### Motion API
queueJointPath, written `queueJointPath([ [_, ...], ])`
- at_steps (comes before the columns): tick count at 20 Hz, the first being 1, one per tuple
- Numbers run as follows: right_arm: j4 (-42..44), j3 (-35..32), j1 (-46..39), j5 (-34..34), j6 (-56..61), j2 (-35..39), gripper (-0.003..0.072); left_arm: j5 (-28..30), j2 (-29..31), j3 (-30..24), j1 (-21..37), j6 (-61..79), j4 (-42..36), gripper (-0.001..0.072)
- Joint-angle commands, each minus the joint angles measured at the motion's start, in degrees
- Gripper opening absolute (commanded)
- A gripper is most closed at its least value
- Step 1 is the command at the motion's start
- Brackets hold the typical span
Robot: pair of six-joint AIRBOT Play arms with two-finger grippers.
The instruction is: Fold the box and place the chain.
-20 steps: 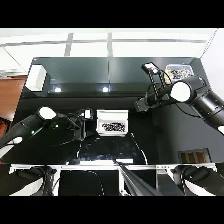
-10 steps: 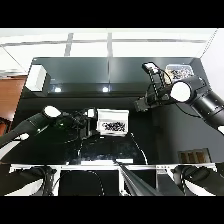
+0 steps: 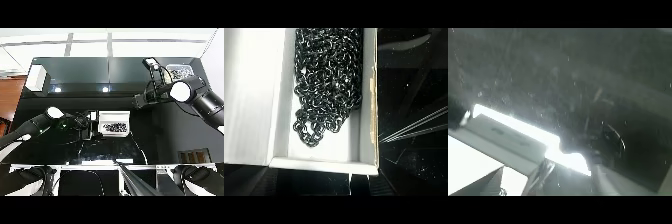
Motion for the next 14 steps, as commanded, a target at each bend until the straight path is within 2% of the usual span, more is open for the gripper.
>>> queueJointPath([
  [1,3.8,0.0,0.0,-2.5,-1.2,-1.8,0.071,0.1,0.0,0.0,-0.1,0.1,0.0,0.0444],
  [3,9.5,0.0,-0.2,-2.2,-8.5,-4.4,0.0705,0.1,0.0,0.0,-0.1,0.1,0.0,0.0444],
  [5,17.6,0.0,-0.5,0.1,-23.0,-6.7,0.0705,0.1,0.0,0.0,-0.1,0.1,0.0,0.0444],
  [7,19.8,0.0,0.3,4.1,-41.0,-7.3,0.0705,0.1,0.0,0.0,-0.1,0.1,0.0,0.0444],
  [9,20.1,0.0,1.2,6.0,-54.2,-7.3,0.0705,0.1,0.0,0.0,-0.1,0.1,0.0,0.0444],
  [12,23.7,0.0,1.6,7.6,-67.1,-7.3,0.0705,0.1,0.0,0.0,-0.1,0.1,0.0,0.0444],
  [14,28.0,0.0,1.3,8.4,-70.1,-7.3,0.0705,0.1,0.0,0.0,-0.1,0.1,0.0,0.0444],
])
